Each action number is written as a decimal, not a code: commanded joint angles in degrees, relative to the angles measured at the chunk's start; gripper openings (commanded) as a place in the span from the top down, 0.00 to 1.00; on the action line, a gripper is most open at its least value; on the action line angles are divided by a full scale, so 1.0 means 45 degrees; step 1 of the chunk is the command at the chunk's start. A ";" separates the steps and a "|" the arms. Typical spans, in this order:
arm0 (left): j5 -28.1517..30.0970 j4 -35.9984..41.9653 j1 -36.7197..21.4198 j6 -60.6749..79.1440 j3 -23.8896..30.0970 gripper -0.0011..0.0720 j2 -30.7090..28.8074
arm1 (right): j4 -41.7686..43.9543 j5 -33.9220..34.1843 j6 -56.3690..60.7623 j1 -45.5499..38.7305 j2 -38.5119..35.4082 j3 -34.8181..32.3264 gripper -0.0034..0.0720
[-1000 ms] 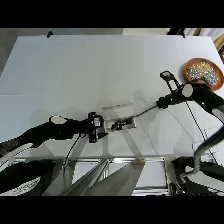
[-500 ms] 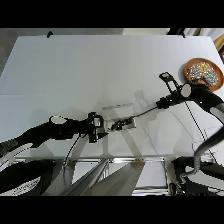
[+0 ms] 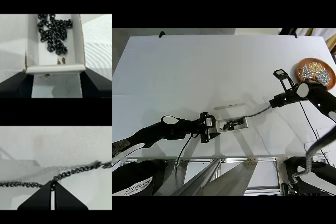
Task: Fold the box and place the chain.
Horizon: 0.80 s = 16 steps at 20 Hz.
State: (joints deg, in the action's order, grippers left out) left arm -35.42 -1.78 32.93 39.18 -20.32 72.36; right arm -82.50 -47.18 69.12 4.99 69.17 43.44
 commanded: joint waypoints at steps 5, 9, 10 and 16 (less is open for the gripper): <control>0.0005 0.0000 0.0005 0.0000 0.0000 0.80 -0.0010 | 0.0767 -0.0933 -0.0952 0.1253 -0.3599 0.0015 0.93; 0.0005 0.0000 0.0005 0.0000 0.0005 0.80 -0.0010 | 0.1122 -0.1977 -0.1384 0.2686 -0.4779 0.0015 0.93; 0.0000 0.0000 0.0005 0.0000 0.0000 0.80 -0.0010 | 0.1195 -0.2166 -0.1384 0.3084 -0.4930 0.0015 0.93; 0.0000 0.0000 0.0005 0.0000 0.0005 0.80 -0.0010 | 0.3177 -0.2225 -0.1496 0.5119 -0.5280 0.0015 0.93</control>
